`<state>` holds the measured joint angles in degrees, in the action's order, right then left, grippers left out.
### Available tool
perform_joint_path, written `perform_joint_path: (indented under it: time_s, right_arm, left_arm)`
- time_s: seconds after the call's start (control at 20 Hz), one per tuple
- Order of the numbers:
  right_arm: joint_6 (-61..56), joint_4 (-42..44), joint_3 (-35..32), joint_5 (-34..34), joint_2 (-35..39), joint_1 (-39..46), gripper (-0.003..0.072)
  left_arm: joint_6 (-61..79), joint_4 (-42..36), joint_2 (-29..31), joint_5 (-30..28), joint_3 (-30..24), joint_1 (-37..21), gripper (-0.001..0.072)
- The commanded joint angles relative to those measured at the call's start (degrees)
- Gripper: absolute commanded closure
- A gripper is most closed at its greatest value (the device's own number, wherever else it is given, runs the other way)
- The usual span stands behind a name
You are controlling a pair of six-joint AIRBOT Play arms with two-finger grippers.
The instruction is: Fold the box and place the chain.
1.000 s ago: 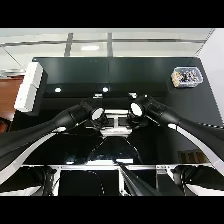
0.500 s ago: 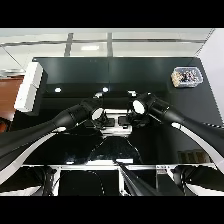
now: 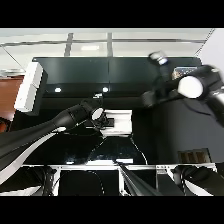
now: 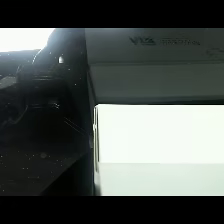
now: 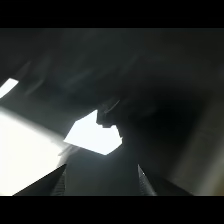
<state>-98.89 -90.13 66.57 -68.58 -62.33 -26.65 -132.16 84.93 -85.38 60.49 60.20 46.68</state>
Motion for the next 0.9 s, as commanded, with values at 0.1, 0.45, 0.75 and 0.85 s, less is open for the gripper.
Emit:
perform_joint_path:
  time_s: [0.1,0.45,0.75,0.85]
  right_arm:
    - [4.3,-15.5,-0.2,8.3,-3.5,19.7,-0.0021]
    - [-1.7,-1.3,12.5,16.3,-24.5,38.2,-0.0018]
    - [-15.8,-3.4,40.2,4.2,-45.5,39.9,-0.0010]
    - [-17.6,-4.8,46.3,-0.6,-51.3,40.2,0.0084]
  left_arm:
    - [0.0,0.1,0.0,0.1,0.0,0.0,0.0680]
    - [0.0,0.0,0.0,0.1,0.0,0.0,0.0679]
    - [0.0,0.1,0.0,0.0,0.0,0.0,0.0680]
    - [0.0,0.0,0.0,0.0,0.0,0.0,0.0679]
